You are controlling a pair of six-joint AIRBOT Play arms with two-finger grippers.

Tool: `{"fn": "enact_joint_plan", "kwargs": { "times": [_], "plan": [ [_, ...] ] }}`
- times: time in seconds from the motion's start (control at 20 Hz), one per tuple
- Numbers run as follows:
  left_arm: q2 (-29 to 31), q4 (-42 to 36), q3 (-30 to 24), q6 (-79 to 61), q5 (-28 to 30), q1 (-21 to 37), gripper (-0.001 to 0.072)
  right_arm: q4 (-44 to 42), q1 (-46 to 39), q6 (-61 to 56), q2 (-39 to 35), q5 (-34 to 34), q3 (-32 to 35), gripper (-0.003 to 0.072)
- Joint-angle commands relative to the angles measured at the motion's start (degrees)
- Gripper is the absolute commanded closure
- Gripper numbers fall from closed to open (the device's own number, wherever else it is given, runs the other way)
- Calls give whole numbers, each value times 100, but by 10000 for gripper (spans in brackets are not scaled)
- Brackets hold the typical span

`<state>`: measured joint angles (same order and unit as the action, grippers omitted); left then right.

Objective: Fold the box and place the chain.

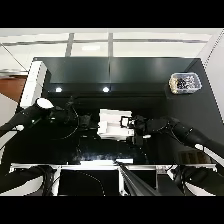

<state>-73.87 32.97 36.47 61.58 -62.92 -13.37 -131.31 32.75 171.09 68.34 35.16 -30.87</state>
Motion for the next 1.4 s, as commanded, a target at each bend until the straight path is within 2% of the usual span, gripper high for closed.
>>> {"fn": "enact_joint_plan", "kwargs": {
  "times": [0.0,0.25,0.6,0.8,0.95,1.2,1.35],
  "plan": [
    [50,-22,7,133,479,-407,66,-2,0,0,2,-4,0,142],
    [50,52,7,450,920,-787,68,0,0,0,2,-2,0,142],
    [125,629,9,1292,1493,-1255,72,-2,0,0,2,-2,0,142],
    [304,1300,9,2090,1825,-1554,92,0,0,0,2,-2,0,142],
    [448,2667,197,3366,1919,-2044,166,-2,0,0,2,-2,0,142],
    [372,5379,859,5912,1687,-3108,166,-2,0,-2,2,0,0,142],
    [236,5847,1246,6343,1130,-3322,167,0,0,-2,2,-2,0,142]
  ]
}}
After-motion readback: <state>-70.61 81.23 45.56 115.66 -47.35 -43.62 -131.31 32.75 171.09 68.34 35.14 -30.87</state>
